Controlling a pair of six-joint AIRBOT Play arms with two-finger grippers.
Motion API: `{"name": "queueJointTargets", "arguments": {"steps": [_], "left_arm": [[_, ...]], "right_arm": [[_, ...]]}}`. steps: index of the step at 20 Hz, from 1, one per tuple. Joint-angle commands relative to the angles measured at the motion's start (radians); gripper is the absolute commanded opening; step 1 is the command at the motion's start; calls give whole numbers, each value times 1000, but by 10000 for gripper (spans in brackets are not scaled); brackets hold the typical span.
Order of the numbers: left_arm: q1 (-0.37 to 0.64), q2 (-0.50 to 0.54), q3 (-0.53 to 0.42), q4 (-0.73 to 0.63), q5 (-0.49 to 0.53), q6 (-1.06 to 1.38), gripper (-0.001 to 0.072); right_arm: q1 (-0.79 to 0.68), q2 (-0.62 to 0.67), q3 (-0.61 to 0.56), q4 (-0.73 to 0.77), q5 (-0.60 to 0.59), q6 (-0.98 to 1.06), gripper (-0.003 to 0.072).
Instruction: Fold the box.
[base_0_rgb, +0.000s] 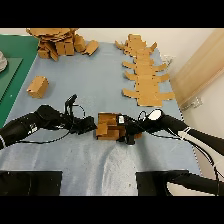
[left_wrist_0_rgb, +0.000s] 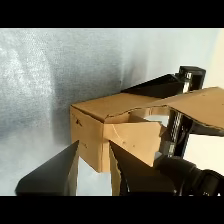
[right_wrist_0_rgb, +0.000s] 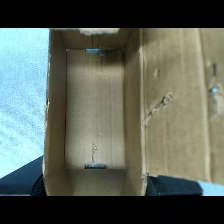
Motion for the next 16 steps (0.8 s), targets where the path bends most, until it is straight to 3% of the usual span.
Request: {"name": "queueJointTargets", "arguments": {"steps": [1,12,16], "left_arm": [[-1,-1,2,-11,-37,0,271],[-1,-11,3,-14,-27,-11,278],[-77,-13,38,72,2,-109,282]], "right_arm": [[0,-1,0,0,0,0,594],[0,-1,0,0,0,0,594],[0,-1,0,0,0,0,594]]}}
